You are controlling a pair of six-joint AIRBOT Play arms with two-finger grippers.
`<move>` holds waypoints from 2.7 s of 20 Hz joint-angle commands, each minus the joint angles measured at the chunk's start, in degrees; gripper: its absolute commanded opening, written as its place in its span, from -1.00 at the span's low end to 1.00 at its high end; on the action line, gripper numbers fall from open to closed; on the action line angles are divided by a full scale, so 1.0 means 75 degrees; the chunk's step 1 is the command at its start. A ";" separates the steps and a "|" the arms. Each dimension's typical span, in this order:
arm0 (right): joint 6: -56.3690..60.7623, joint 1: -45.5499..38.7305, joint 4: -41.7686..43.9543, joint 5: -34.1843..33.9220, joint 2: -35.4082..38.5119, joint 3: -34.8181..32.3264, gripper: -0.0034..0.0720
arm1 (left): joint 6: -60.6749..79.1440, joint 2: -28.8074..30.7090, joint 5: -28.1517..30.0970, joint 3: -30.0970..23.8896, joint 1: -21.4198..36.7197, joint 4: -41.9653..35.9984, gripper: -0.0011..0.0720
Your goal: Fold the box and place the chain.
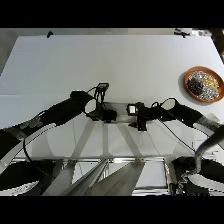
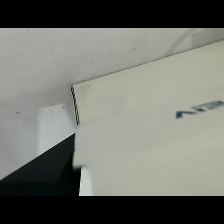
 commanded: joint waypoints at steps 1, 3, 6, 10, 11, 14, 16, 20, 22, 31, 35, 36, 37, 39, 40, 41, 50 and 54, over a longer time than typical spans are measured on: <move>0.0009 0.0003 -0.0003 0.0035 0.0000 0.0000 0.00 | 0.0624 0.0481 -0.0052 -0.0099 0.0064 -0.0017 0.11; 0.0009 0.0003 -0.0003 0.0032 0.0000 0.0000 0.00 | 0.0659 0.0866 -0.0306 -0.0338 0.0216 -0.0017 0.11; 0.0009 0.0006 -0.0003 0.0035 0.0000 0.0000 0.00 | 0.1751 0.1906 -0.0656 -0.1134 0.0592 -0.0017 0.11; 0.0009 0.0003 -0.0003 0.0035 0.0000 0.0000 0.00 | 0.5056 0.3745 -0.0297 -0.2390 0.1757 -0.0277 0.86; 0.0009 0.0006 0.0000 0.0035 0.0000 0.0000 0.00 | 0.6286 0.4156 -0.0131 -0.2658 0.2186 -0.0364 0.92; 0.0009 0.0006 0.0000 0.0035 0.0000 0.0000 0.00 | 0.9614 0.4756 -0.0128 -0.3124 0.3229 -0.0734 0.92; 0.0009 0.0003 -0.0003 0.0035 0.0000 0.0000 0.00 | 1.0995 0.4532 -0.0125 -0.3150 0.3625 -0.1119 0.92; 0.0009 0.0006 -0.0003 0.0035 0.0000 0.0000 0.00 | 1.4705 0.3112 -0.0160 -0.3150 0.3835 -0.2725 0.93; 0.0009 0.0003 -0.0003 0.0035 0.0000 0.0000 0.00 | 1.6256 0.2387 -0.0163 -0.3150 0.3777 -0.4060 0.93; 0.0009 0.0006 -0.0003 0.0032 0.0000 0.0000 0.00 | 1.7002 0.1504 0.0102 -0.3150 0.3713 -0.5409 0.96; 0.0009 0.0006 -0.0003 0.0035 0.0000 0.0000 0.00 | 1.7092 0.1271 0.0125 -0.3147 0.3689 -0.5689 0.98; 0.0009 0.0003 -0.0003 0.0035 0.0000 0.0000 0.00 | 1.7115 0.1224 0.0160 -0.3147 0.3643 -0.5764 0.98; 0.0009 0.0003 -0.0003 0.0035 0.0000 0.0000 0.00 | 1.7118 0.1177 0.0181 -0.3150 0.3599 -0.5820 0.98; 0.0009 0.0006 -0.0003 0.0032 0.0000 0.0000 0.00 | 1.7115 0.1075 0.0268 -0.3147 0.3503 -0.5901 0.99; 0.0009 0.0006 -0.0003 0.0035 0.0000 0.0000 0.00 | 1.7115 0.1026 0.0335 -0.3147 0.3436 -0.5910 0.99; 0.0009 0.0006 -0.0003 0.0035 0.0000 0.0000 0.00 | 1.7113 0.0973 0.0408 -0.3147 0.3351 -0.5913 0.99; 0.0009 0.0006 -0.0003 0.0035 0.0000 0.0000 0.00 | 1.7115 0.0603 0.1137 -0.3147 0.2844 -0.6073 0.99; 0.0009 0.0006 -0.0003 0.0035 0.0000 0.0000 0.00 | 1.7113 0.0606 0.1090 -0.3144 0.2809 -0.6269 0.99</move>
